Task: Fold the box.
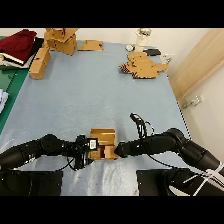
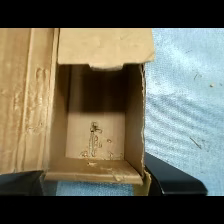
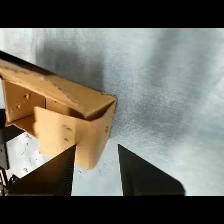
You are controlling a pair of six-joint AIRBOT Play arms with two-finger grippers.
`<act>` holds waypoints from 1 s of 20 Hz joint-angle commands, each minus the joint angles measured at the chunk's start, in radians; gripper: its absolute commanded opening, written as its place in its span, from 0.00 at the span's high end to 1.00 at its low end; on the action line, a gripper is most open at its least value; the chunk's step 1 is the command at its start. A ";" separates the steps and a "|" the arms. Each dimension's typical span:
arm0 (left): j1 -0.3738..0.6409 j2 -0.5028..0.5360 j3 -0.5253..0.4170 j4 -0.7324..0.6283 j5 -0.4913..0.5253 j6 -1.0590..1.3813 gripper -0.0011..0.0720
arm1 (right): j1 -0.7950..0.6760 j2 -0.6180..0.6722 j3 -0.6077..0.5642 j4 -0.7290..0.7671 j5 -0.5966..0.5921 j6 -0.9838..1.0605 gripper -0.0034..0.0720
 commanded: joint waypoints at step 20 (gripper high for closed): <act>0.001 0.000 0.001 0.000 0.000 0.000 0.16 | 0.318 -0.361 0.298 -0.434 -0.191 0.658 0.41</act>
